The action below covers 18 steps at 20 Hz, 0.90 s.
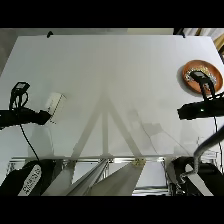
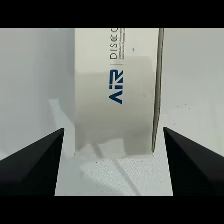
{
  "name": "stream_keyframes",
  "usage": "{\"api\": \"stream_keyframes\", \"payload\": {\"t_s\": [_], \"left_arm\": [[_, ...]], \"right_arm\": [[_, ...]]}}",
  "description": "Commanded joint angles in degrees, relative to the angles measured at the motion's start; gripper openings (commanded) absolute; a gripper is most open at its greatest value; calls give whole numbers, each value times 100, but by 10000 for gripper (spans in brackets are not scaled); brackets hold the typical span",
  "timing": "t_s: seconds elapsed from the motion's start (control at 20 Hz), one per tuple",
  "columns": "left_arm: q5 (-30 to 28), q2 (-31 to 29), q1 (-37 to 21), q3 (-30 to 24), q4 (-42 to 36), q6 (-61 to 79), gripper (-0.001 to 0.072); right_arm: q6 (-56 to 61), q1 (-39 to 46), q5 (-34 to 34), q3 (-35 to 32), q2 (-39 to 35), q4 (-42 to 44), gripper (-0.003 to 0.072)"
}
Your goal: Fold the box and place the chain.
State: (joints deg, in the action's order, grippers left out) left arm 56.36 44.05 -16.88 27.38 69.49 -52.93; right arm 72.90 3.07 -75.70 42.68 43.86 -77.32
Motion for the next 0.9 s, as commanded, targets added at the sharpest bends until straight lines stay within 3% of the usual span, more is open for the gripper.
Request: {"api": "stream_keyframes", "payload": {"t_s": [0.0,0.25,0.85], "left_arm": [[28,-527,-4,-2,-127,-4,696],[221,-1156,-4,-2,-363,-4,695],[50,-1163,-4,-2,-435,-181,695]], "right_arm": [[57,2,13,4,0,0,15],[57,2,13,4,0,0,15],[57,2,11,4,0,0,15]]}}
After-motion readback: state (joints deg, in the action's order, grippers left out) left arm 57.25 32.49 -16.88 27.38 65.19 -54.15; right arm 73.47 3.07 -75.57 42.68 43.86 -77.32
